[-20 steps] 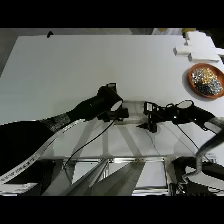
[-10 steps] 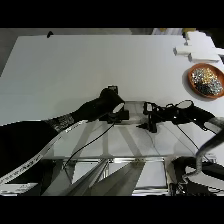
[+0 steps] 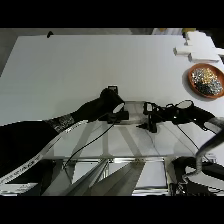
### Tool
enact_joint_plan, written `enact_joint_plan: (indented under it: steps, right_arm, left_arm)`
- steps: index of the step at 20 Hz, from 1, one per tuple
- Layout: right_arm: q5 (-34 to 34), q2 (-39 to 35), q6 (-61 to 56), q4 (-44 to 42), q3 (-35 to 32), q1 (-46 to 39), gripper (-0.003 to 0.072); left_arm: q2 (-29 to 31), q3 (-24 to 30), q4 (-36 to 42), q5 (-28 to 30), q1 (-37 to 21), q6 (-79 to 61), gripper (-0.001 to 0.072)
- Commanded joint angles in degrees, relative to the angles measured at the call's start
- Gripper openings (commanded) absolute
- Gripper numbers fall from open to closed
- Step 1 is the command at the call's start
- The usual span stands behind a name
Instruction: Fold the box and place the chain.
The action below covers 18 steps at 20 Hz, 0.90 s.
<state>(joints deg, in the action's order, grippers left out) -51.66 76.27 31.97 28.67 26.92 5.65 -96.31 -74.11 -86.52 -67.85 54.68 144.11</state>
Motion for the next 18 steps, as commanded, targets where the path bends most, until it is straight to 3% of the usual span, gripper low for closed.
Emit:
enact_joint_plan:
  steps: [1, 6, 10, 18]
  right_arm:
    - [0.0, 0.0, 0.0, 0.0, 0.0, 0.0, 0.0412]
    - [0.0, 0.0, 0.0, 0.0, 0.0, 0.0, 0.0412]
    - [0.0, 0.0, 0.0, 0.0, 0.0, 0.0, 0.0412]
    - [0.0, 0.0, 0.0, 0.0, 0.0, 0.0, 0.0412]
  left_arm:
    - [0.2, -0.1, 0.7, 0.0, 0.0, -1.7, 0.0152]
    - [0.5, -0.5, 0.8, -1.8, -0.3, -4.9, 0.0152]
    - [-0.7, -5.8, 0.6, -5.8, -1.3, -7.7, 0.0152]
    - [-3.7, -6.0, 2.1, -7.2, -0.9, -4.5, 0.0131]
